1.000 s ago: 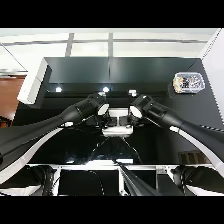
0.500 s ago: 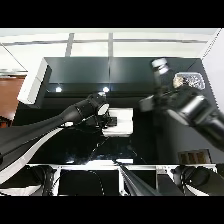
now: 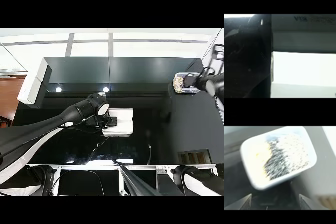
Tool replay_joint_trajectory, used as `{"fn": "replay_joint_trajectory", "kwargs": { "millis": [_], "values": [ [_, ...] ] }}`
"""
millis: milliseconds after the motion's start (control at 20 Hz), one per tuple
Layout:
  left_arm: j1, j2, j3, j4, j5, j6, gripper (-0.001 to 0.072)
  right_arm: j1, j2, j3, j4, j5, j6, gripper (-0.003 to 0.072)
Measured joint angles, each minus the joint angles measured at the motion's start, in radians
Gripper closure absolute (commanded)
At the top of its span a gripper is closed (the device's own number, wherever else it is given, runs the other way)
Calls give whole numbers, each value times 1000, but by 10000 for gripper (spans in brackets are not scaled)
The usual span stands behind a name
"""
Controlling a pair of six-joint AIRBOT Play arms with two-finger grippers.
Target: Fold the box and place the chain.
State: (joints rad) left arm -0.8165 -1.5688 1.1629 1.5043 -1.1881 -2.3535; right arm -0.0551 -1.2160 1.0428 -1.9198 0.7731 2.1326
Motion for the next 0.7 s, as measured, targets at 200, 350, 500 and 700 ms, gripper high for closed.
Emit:
{"fn": "replay_joint_trajectory", "kwargs": {
  "millis": [200, 350, 500, 700],
  "values": [
    [1, 0, 0, 1, 0, 0, 682, -146, -288, 302, 134, 150, -16, -11],
    [3, 0, 0, 0, 3, 0, 682, -182, -466, 509, 180, 267, -16, 49],
    [4, 0, 0, 0, 2, 0, 682, -197, -589, 643, 204, 321, 31, 104],
    [4, 0, 0, 1, 2, 0, 682, -204, -677, 713, 227, 322, 84, 104]
  ]
}}
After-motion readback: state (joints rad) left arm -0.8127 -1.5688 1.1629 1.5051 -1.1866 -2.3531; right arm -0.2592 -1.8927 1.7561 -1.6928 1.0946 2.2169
